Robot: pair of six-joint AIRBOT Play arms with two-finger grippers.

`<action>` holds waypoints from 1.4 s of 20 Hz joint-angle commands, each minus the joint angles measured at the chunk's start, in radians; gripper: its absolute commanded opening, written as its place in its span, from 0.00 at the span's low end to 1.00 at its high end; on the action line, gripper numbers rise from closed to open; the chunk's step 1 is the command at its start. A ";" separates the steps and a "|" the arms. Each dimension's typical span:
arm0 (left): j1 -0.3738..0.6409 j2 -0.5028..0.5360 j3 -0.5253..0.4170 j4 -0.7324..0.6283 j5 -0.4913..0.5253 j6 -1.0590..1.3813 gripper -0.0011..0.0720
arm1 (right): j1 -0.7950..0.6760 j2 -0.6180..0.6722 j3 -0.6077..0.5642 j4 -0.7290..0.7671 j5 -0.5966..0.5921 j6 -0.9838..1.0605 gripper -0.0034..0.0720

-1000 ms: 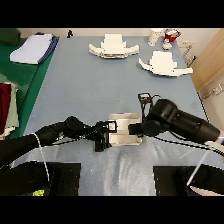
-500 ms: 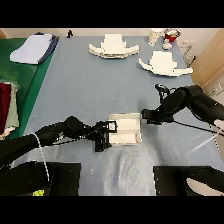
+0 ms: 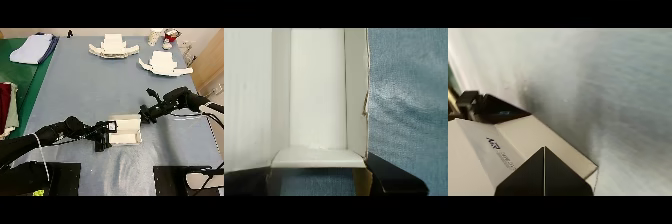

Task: Fold the box.

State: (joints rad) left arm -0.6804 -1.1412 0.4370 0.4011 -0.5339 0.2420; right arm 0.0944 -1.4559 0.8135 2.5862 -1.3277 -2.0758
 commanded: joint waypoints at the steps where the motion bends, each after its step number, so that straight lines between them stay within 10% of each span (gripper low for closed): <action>1: 0.001 0.000 0.001 0.000 0.000 0.000 0.72 | 0.018 0.010 -0.001 0.063 -0.084 -0.177 0.05; 6: 0.001 0.000 0.001 0.000 0.000 0.000 0.72 | 0.074 0.146 -0.039 0.057 -0.051 -0.338 0.05; 20: 0.001 0.000 0.001 0.000 0.000 0.000 0.72 | 0.446 0.559 -0.365 -0.045 0.563 -0.640 0.06; 25: 0.001 0.000 0.001 0.000 0.000 0.000 0.72 | 0.554 0.637 -0.368 -0.115 0.638 -0.818 0.70; 28: 0.001 0.000 0.001 0.000 0.000 0.000 0.72 | 0.607 0.629 -0.368 -0.212 0.637 -0.843 0.75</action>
State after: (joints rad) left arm -0.6804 -1.1412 0.4370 0.4007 -0.5335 0.2420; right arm 0.6487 -0.8375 0.4492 2.4615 -0.7216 -2.8563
